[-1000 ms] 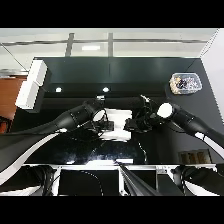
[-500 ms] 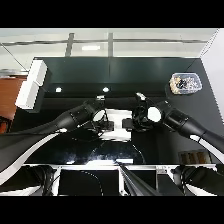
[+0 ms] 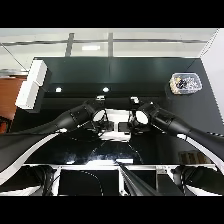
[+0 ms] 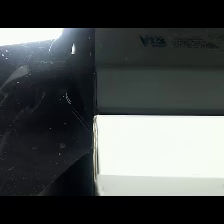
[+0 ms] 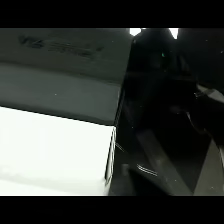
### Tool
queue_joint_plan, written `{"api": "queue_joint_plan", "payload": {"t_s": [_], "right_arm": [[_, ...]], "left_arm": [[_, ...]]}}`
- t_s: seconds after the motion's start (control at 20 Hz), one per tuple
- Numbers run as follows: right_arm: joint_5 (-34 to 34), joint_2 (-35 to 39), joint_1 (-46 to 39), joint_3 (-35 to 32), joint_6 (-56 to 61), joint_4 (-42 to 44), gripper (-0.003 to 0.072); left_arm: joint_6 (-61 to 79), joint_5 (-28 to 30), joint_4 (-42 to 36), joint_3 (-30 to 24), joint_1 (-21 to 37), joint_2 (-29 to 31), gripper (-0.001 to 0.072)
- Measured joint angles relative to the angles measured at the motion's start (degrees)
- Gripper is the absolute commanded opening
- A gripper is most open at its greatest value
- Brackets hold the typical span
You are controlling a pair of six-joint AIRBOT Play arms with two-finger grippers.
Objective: Fold the box and place the chain.
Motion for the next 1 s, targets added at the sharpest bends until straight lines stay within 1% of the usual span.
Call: {"api": "queue_joint_plan", "payload": {"t_s": [0.65, 0.7, 0.75, 0.8, 0.9, 1.0], "right_arm": [[0.8, -2.8, 0.5, 0.6, 4.1, -0.4, 0.0239], [0.9, -2.8, 0.5, 0.6, 4.3, -0.4, 0.0128], [0.9, -3.0, 0.5, 0.6, 4.5, -0.3, 0.0128], [0.9, -3.0, 0.6, 0.7, 4.7, -0.2, 0.0058], [1.1, -3.1, 0.6, 0.7, 5.2, -0.3, 0.0015], [1.1, -3.2, 0.6, 0.9, 5.3, -0.4, 0.0014]], "left_arm": [[0.0, 0.1, 0.0, 0.0, 0.0, 0.0, 0.0028], [0.0, 0.1, 0.0, 0.0, 0.0, 0.0, 0.0028], [0.0, 0.2, 0.0, 0.0, 0.0, 0.0, 0.0028], [0.0, 0.1, 0.0, 0.0, 0.0, 0.0, 0.0028], [-0.2, 0.1, -0.2, 0.0, 0.0, 0.0, 0.0028], [-0.1, 0.1, -0.2, 0.0, 0.0, 0.0, 0.0028]]}}
